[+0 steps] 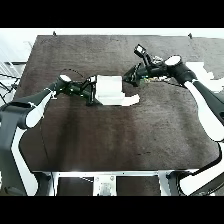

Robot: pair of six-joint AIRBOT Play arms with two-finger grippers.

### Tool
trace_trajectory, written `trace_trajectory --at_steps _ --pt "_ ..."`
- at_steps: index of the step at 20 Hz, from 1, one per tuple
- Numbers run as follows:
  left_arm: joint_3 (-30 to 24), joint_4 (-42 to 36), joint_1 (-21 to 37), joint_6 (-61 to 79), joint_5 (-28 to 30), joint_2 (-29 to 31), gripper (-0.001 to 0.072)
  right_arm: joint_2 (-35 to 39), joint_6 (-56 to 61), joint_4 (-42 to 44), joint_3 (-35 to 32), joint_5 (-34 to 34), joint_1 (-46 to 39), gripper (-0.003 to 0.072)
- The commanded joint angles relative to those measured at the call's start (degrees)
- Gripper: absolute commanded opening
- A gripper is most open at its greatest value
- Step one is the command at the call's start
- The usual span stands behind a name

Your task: Fold the box and place the chain.

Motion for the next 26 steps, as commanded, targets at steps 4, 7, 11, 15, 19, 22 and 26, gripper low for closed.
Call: trace_trajectory --at_steps 4,7,11,15,19,22,26 --pt "-0.02 0.0 0.0 0.0 0.02 0.0 0.0286 3.02 -4.22 -16.15 -4.33 5.55 0.07 0.0596" --pt "-0.02 0.0 0.0 0.02 0.02 0.0 0.0285 1.99 -10.32 -14.93 -8.59 3.17 0.33 0.0597" --pt "-0.02 0.0 0.0 0.0 0.02 0.0 0.0285 -0.96 -12.11 -10.97 -9.09 1.51 0.98 0.0596" --pt "-0.02 0.0 0.0 0.02 0.04 0.0 0.0286 -2.62 -12.57 -8.9 -9.14 0.44 1.73 0.059" --pt "-0.02 0.02 0.0 0.02 0.04 0.0 0.0285 -3.17 -12.68 -7.3 -9.14 0.37 1.75 0.0562" --pt "-0.02 0.02 0.0 0.0 0.04 0.0 0.0285 -3.74 -13.55 -5.31 -9.14 0.37 1.75 0.0384" --pt "-0.02 0.0 0.0 0.0 0.02 0.0 0.0285 -4.46 -13.64 -2.78 -9.14 0.59 1.88 0.0353"
